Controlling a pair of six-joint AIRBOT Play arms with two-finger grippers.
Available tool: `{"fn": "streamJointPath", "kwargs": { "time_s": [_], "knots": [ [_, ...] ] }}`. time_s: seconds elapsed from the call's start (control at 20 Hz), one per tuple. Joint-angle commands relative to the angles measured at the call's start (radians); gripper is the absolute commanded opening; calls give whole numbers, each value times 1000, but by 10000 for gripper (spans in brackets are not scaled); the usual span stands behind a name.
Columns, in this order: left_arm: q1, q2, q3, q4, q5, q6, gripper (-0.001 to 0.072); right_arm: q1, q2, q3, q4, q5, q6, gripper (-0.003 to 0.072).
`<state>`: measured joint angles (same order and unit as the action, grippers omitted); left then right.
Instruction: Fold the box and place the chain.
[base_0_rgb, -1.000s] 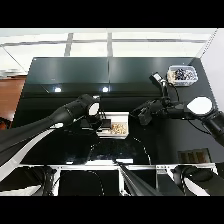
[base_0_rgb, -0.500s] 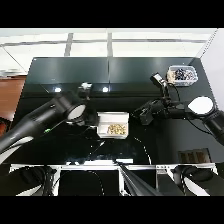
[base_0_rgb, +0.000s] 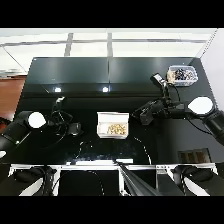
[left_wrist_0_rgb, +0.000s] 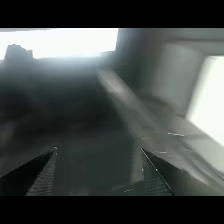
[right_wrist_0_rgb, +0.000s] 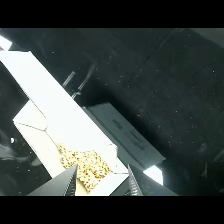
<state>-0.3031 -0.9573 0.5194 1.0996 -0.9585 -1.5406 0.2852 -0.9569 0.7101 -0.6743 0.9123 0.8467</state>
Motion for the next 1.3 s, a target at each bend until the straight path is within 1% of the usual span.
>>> {"fn": "streamJointPath", "kwargs": {
  "time_s": [0.0, 0.05, 0.1, 0.25, 0.35, 0.4, 0.5, 0.6, 0.7, 1.0, 1.25],
  "knots": [
    [80, -60, -61, -586, 90, 1041, 613, 0, -1, 0, 0, 1, 15, 374],
    [74, -74, -61, -615, 90, 1202, 693, 0, -1, 0, 0, 0, 18, 374],
    [66, -82, -61, -625, 93, 1331, 711, 0, -1, 0, 0, 0, 19, 374],
    [17, -89, -60, -609, 92, 1700, 711, 0, -1, 0, 0, 2, 42, 374],
    [-14, -95, -43, -551, 95, 1836, 711, 0, -1, 0, 0, 1, 56, 374],
    [-13, -112, -38, -569, 105, 1886, 711, 1, -1, 0, 0, 0, 59, 374],
    [-13, -175, -18, -583, 105, 1890, 711, 2, -1, 0, 0, 0, 59, 374],
    [-16, -211, -8, -554, 106, 1893, 711, 2, -1, 0, 0, 0, 59, 374],
    [-16, -221, -8, -546, 106, 1904, 711, 2, -1, 0, 0, 0, 59, 374],
    [-45, -266, -6, -577, 117, 1934, 711, 3, -1, 0, 0, 0, 59, 374],
    [-58, -267, -5, -619, 163, 1939, 710, 3, -1, 0, 0, -1, 58, 374]
  ]
}}
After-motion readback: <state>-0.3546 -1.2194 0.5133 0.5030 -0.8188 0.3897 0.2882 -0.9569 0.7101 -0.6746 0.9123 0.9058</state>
